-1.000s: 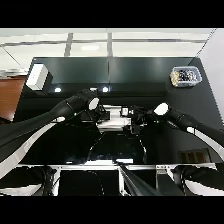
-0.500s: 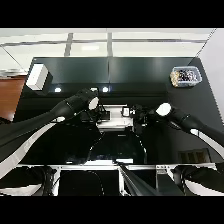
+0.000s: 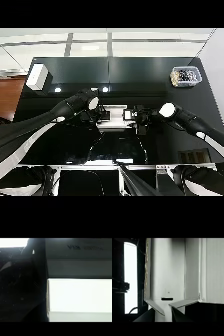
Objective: Fold the box and place the chain.
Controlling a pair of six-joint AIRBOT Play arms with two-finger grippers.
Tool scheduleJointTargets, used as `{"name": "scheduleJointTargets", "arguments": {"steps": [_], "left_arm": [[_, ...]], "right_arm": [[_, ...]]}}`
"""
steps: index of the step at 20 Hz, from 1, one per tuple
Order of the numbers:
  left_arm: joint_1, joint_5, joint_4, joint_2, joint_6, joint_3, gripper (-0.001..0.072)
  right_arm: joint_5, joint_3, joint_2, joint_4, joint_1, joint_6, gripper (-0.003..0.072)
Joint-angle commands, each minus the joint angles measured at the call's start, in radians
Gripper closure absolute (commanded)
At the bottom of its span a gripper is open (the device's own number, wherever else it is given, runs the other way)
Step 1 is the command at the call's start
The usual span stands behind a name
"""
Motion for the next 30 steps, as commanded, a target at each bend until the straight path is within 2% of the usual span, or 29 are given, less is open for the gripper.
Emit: {"name": "scheduleJointTargets", "arguments": {"steps": [1,5,11,19,20,21,22,23,24,25,26,28,29,30], "left_arm": [[0.0,-0.001,0.0,-0.001,0.0,0.0,0.0683],[0.001,-0.001,0.0,-0.001,0.0,0.0,0.0683],[0.0,-0.002,0.0,-0.001,0.0,0.0,0.0683],[0.001,-0.002,0.0,-0.001,0.0,0.0,0.0683],[0.001,-0.002,0.0,-0.001,0.0,0.0,0.0683],[0.001,-0.002,0.0,-0.001,0.0,0.0,0.0683],[0.001,-0.002,0.0,-0.001,0.0,0.0,0.0683],[0.001,-0.002,0.0,-0.001,0.0,0.0,0.0683],[0.001,-0.003,0.0,-0.001,0.0,0.0,0.0683],[0.001,-0.002,0.0,-0.001,0.0,0.0,0.0683],[0.001,-0.002,0.0,-0.001,0.0,0.0,0.0683],[0.001,-0.002,0.0,-0.001,0.0,0.0,0.0683],[0.001,-0.002,0.0,-0.001,0.0,0.0,0.0683],[0.001,-0.002,-0.006,-0.001,0.0,0.0,0.0683]], "right_arm": [[-0.014,0.001,0.002,0.028,0.0,-0.004,0.0458],[-0.043,0.0,-0.008,0.161,0.013,-0.004,0.0457],[-0.058,0.0,-0.051,0.259,0.031,-0.004,0.0456],[-0.069,0.0,-0.083,0.266,0.038,0.0,0.0455],[-0.075,0.0,-0.083,0.269,0.038,0.007,0.0291],[-0.076,0.0,-0.083,0.27,0.038,0.011,0.0258],[-0.075,0.0,-0.083,0.269,0.035,0.013,0.0392],[-0.075,0.0,-0.083,0.269,0.034,0.037,0.0456],[-0.076,0.0,-0.083,0.269,0.034,0.054,0.0394],[-0.076,0.0,-0.083,0.27,0.034,0.064,0.0193],[-0.075,0.0,-0.083,0.269,0.034,0.065,0.017],[-0.068,0.0,-0.081,0.262,0.034,0.087,0.0527],[-0.069,0.0,-0.074,0.251,0.034,0.135,0.0655],[-0.068,0.001,-0.06,0.231,0.029,0.198,0.0673]]}}
